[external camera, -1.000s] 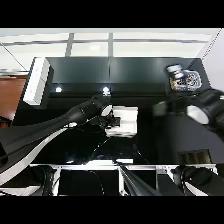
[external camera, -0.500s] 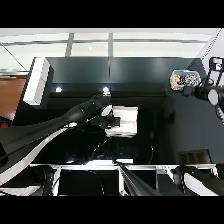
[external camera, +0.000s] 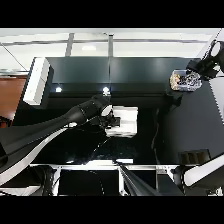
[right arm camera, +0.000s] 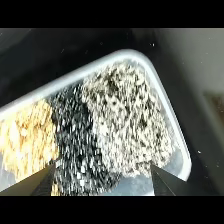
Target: Fold the box and place the chain.
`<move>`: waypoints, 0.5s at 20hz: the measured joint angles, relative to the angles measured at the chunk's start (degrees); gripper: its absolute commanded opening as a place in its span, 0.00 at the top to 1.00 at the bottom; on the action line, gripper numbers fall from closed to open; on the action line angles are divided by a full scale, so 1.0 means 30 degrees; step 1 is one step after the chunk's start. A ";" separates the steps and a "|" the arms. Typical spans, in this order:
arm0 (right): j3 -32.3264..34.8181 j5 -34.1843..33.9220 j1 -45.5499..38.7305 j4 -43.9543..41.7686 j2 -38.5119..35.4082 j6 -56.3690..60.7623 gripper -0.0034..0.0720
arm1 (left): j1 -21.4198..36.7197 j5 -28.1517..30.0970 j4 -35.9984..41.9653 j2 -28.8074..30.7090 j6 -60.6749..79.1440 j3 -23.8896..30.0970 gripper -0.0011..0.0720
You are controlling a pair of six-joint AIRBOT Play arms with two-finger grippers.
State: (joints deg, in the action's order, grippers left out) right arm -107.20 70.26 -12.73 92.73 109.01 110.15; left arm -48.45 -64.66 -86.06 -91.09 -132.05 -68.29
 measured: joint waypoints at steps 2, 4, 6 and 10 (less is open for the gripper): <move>-0.1654 0.1173 -0.0160 -0.0095 0.1384 0.1078 0.03 | 0.0000 0.0000 0.0000 0.0007 0.0007 0.0000 0.95; -0.2492 0.1807 -0.0321 -0.0160 0.2273 0.1974 0.03 | 0.0000 0.0007 0.0000 0.0000 0.0000 0.0000 0.95; -0.2951 0.1836 -0.0459 -0.0160 0.2769 0.2688 0.03 | 0.0000 0.0007 0.0000 0.0000 0.0007 0.0000 0.95; -0.3293 0.1443 -0.0736 -0.0277 0.3446 0.3621 0.03 | 0.0000 0.0029 0.0000 0.0007 0.0007 0.0000 0.95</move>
